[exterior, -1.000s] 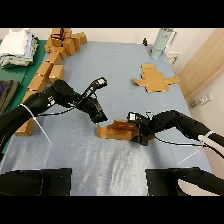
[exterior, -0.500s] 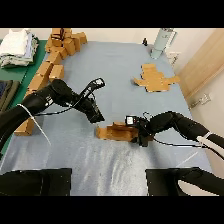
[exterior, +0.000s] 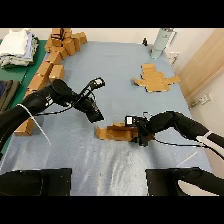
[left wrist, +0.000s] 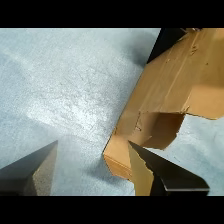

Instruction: Fold the box.

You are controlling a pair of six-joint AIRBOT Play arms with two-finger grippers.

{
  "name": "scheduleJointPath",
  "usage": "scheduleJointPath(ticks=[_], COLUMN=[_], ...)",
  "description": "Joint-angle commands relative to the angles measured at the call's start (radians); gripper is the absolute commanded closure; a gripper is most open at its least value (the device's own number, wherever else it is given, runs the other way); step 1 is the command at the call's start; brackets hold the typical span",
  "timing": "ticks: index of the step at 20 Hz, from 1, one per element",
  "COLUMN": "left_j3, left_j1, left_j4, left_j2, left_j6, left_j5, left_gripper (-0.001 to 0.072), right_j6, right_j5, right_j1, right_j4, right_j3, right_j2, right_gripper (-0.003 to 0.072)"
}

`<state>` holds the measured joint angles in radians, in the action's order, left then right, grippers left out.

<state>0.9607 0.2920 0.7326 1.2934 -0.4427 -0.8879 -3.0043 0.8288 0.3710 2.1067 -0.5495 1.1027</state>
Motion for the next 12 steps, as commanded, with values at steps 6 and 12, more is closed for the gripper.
scheduleJointPath(ticks=[6,12], left_j3=[0.0,0.0], left_j1=[-0.001,-0.001], left_j4=[0.001,0.001], left_j2=[0.011,0.011], left_j6=[-0.001,-0.001], left_j5=[0.039,0.042], left_gripper=[0.0036,0.0045], right_j6=[0.0,0.001], right_j5=[-0.072,-0.094], right_j1=[0.056,0.057], right_j4=[0.029,0.029], right_j3=[-0.002,-0.002], right_j2=[0.002,0.002], right_gripper=[-0.0034,-0.0034])
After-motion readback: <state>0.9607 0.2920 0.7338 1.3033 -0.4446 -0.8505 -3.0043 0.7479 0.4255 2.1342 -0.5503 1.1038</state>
